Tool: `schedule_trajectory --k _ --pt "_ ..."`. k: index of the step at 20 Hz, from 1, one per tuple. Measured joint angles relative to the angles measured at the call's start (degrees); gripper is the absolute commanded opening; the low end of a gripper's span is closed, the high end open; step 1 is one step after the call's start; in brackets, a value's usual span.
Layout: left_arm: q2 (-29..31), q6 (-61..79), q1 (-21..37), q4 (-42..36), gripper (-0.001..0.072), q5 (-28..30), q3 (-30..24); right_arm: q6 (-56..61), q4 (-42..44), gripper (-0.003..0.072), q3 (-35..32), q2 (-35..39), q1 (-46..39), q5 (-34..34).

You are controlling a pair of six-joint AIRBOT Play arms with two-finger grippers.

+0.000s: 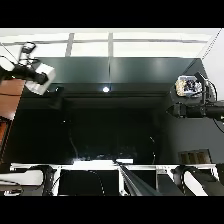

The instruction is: Fold the box and place the chain.

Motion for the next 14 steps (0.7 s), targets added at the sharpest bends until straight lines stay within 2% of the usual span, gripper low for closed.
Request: schedule_trajectory --k 3,7,8,9,11,14 --pt "-8.8 -2.4 4.3 0.2 0.0366 -0.4 10.3 0.4 0.0 0.0016 0.0 0.0 0.3 -0.3" --pt "-21.2 -3.7 5.9 -1.3 0.0373 -3.4 24.3 1.1 0.0 0.0016 0.0 0.0 2.0 -2.2" --pt "-23.6 -3.9 5.8 -1.9 0.0489 -4.3 27.3 1.2 0.0 0.0016 0.0 0.0 2.6 -3.1" --pt "-25.9 -3.9 5.8 -2.3 0.0719 -5.8 29.9 1.3 0.0 0.0016 0.0 0.0 3.1 -4.1" --pt "-29.1 -4.3 5.6 -2.0 0.0717 -8.2 34.3 1.4 0.0 0.0016 0.0 0.0 3.8 -5.4" --pt "-29.5 -6.5 5.4 0.7 0.0716 -11.8 39.3 1.7 -0.1 0.0016 0.0 0.0 4.4 -6.2"
